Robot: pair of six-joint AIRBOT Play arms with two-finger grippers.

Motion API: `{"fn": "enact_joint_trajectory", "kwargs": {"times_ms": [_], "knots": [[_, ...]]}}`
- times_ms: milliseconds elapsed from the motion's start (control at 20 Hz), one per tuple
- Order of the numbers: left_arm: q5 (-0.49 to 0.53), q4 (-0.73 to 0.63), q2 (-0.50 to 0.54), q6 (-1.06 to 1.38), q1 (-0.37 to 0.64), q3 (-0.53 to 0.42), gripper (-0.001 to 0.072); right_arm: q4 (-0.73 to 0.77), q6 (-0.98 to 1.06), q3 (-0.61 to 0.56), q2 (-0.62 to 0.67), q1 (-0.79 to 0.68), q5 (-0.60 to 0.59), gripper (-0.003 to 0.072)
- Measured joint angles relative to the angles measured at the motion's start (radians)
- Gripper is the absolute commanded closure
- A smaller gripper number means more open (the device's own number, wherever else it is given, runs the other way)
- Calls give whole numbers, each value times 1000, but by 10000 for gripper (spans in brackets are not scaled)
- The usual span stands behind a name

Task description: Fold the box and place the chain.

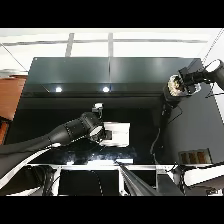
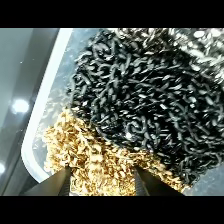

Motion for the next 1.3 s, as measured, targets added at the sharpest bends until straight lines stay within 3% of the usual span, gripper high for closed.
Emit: {"fn": "enact_joint_trajectory", "kwargs": {"times_ms": [550,600,650,750,1050,1300], "knots": [[1,0,0,0,0,0,679,19,-49,0,-10,0,-7,265],[1,0,0,0,0,0,679,27,-56,0,-12,2,-7,357],[2,0,0,0,0,0,678,32,-64,0,-13,5,-6,587],[2,0,0,0,0,0,678,49,-83,1,-14,11,-14,663],[2,2,0,0,0,0,678,66,-135,0,0,13,0,663],[2,3,0,0,0,0,678,71,-248,0,89,-8,28,663]]}}
